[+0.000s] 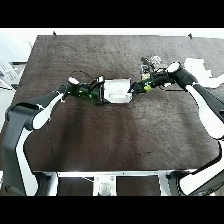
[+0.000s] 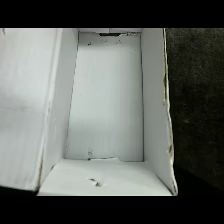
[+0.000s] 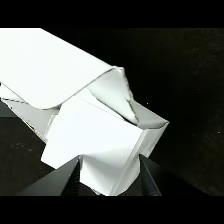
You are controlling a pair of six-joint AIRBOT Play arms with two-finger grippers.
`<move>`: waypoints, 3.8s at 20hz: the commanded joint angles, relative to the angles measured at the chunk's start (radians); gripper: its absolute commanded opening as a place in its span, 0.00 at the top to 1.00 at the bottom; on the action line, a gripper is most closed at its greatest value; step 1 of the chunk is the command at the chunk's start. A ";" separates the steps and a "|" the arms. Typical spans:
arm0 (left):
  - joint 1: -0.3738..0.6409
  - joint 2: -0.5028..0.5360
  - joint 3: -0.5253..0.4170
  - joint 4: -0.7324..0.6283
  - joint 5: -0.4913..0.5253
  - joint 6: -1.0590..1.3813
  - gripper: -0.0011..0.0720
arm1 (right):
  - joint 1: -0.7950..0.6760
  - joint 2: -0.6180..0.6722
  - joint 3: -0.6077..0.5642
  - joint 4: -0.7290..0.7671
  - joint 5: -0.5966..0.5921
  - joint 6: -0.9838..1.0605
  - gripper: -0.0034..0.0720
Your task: Fold the box and place the chain.
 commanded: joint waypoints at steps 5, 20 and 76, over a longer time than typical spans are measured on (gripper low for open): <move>0.000 -0.001 0.000 0.000 -0.001 0.000 0.41 | 0.039 0.001 0.040 -0.077 -0.031 0.079 0.35; 0.000 -0.001 0.000 0.000 -0.001 0.000 0.41 | 0.134 -0.005 0.078 -0.320 -0.055 0.259 0.36; 0.000 -0.001 0.000 0.001 0.000 0.000 0.41 | 0.328 -0.111 0.215 -0.809 0.061 0.827 0.68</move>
